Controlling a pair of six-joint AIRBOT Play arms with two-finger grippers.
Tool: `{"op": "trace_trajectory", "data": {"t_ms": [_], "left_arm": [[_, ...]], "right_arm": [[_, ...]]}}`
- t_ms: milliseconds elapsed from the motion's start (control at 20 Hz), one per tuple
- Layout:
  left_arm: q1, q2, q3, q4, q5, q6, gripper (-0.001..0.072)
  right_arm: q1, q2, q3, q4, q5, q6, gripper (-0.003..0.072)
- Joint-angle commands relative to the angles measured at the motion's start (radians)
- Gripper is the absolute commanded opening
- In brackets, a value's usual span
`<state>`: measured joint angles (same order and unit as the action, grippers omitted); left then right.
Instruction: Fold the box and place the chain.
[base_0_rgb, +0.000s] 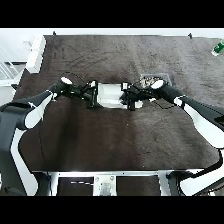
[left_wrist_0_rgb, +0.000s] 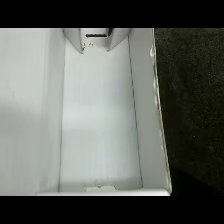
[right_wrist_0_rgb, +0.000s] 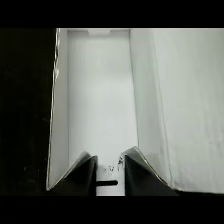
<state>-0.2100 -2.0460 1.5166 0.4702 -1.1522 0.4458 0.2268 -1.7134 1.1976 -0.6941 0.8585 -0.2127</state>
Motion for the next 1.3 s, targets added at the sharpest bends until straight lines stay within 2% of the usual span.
{"op": "trace_trajectory", "data": {"t_ms": [0, 50, 350, 550, 750, 850, 1250], "left_arm": [[0.000, 0.000, 0.000, 0.001, 0.000, -0.001, 0.0409], [0.000, 0.000, 0.000, 0.001, 0.000, 0.000, 0.0409], [0.000, 0.000, 0.000, 0.001, -0.001, -0.001, 0.0409], [0.000, 0.000, 0.000, 0.001, 0.000, 0.000, 0.0408], [0.000, 0.000, 0.000, 0.001, 0.000, 0.000, 0.0408], [0.000, 0.000, 0.000, 0.001, 0.000, 0.000, 0.0408], [0.000, 0.000, 0.000, 0.000, 0.000, 0.000, 0.0408]], "right_arm": [[0.000, 0.002, 0.011, -0.180, 0.003, 0.167, 0.0056], [0.000, 0.004, 0.014, -0.216, 0.002, 0.218, 0.0012], [-0.021, 0.111, 0.016, -0.264, 0.016, 0.498, 0.0012], [-0.111, 0.202, 0.016, -0.257, 0.039, 0.840, 0.0012], [-0.247, 0.248, 0.016, -0.256, 0.159, 1.187, 0.0012], [-0.304, 0.248, 0.009, -0.256, 0.214, 1.263, 0.0012], [-0.348, 0.210, -0.084, -0.230, 0.216, 1.296, 0.0012]]}}
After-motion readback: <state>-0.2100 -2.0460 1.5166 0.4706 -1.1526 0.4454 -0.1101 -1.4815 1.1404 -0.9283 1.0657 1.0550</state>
